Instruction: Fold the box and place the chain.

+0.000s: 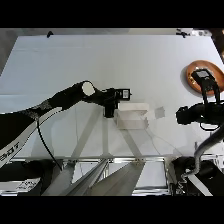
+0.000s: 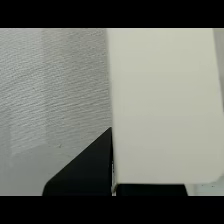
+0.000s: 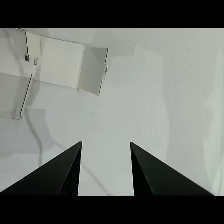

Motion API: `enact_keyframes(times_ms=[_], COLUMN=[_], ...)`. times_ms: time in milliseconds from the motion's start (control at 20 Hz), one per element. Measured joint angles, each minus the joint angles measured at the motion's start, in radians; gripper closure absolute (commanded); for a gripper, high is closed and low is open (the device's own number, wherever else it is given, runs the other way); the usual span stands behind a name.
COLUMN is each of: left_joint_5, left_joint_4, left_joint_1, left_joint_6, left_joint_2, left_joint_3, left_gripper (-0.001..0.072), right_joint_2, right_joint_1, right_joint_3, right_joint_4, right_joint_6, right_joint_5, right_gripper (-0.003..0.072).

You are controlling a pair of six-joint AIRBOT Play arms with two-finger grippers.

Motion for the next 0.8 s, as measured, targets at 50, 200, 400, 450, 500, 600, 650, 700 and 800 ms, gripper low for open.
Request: enact_keyframes(times_ms=[50, 200, 400, 450, 500, 600, 650, 700, 800], left_joint_5=[0.004, 0.024, 0.039, 0.042, 0.043, 0.046, 0.046, 0.046, 0.046], left_joint_4=[0.002, 0.007, 0.008, 0.009, 0.009, 0.009, 0.009, 0.009, 0.008], left_joint_1=[0.0, 0.0, 0.0, 0.0, 0.0, 0.0, 0.0, 0.0, 0.0], left_joint_6=[0.0, -0.001, -0.001, -0.001, -0.001, -0.001, -0.001, -0.001, -0.001], left_joint_2=[0.0, -0.001, -0.001, -0.001, -0.001, -0.001, -0.001, -0.001, -0.001], left_joint_3=[0.0, 0.0, 0.0, 0.0, 0.0, 0.0, 0.0, 0.0, 0.0], left_gripper=[0.0699, 0.0699, 0.0696, 0.0694, 0.0694, 0.0694, 0.0694, 0.0694, 0.0694], right_joint_2=[0.0, 0.0, 0.0, 0.0, 0.0, 0.0, 0.0, 0.0, 0.005], right_joint_1=[0.0, 0.0, 0.0, 0.0, 0.0, 0.0, 0.0, 0.0, 0.0], right_joint_3=[0.0, 0.0, 0.0, 0.0, 0.0, 0.0, 0.0, 0.0, 0.0], right_joint_4=[0.0, 0.0, 0.0, 0.0, 0.0, 0.0, 0.0, 0.001, 0.014], right_joint_6=[0.0, 0.0, 0.0, 0.0, 0.0, 0.0, 0.0, -0.005, -0.021], right_joint_5=[0.0, 0.0, 0.0, 0.0, 0.0, 0.0, 0.0, -0.001, -0.011], right_gripper=[0.0331, 0.0331, 0.0331, 0.0331, 0.0331, 0.0335, 0.0368, 0.0525, 0.0679])
